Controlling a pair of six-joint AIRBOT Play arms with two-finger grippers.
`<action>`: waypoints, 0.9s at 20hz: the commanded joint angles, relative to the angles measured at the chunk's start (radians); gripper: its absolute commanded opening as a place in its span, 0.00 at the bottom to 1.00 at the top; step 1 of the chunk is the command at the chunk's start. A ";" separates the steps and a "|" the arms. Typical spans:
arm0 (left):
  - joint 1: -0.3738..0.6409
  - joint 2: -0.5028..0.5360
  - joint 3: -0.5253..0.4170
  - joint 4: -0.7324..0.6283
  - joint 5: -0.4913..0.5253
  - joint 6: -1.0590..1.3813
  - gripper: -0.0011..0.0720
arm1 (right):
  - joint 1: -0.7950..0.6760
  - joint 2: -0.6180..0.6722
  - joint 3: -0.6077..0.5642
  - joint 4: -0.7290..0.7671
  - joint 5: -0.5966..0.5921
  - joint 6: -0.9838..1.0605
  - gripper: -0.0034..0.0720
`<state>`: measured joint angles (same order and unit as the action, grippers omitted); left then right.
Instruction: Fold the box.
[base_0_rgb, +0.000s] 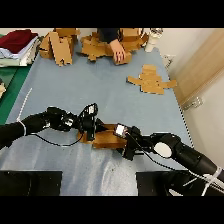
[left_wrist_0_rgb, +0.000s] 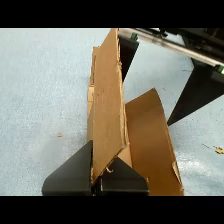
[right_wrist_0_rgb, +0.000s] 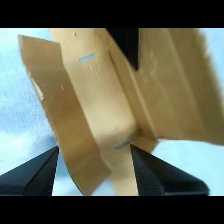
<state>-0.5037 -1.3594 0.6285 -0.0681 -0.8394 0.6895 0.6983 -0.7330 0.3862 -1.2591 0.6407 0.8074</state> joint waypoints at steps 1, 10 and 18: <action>0.000 0.001 0.001 0.000 0.000 0.000 0.03 | 0.000 0.073 0.002 -0.073 -0.010 -0.116 0.99; 0.000 0.001 0.001 0.000 0.000 0.000 0.03 | 0.000 -0.008 0.001 -0.133 -0.109 -0.120 0.99; 0.000 0.001 0.001 0.000 0.000 0.000 0.03 | 0.000 0.008 0.001 -0.141 -0.047 -0.082 0.99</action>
<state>-0.5037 -1.3594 0.6285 -0.0681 -0.8387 0.6884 0.6983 -0.7341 0.3866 -1.3956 0.5510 0.6987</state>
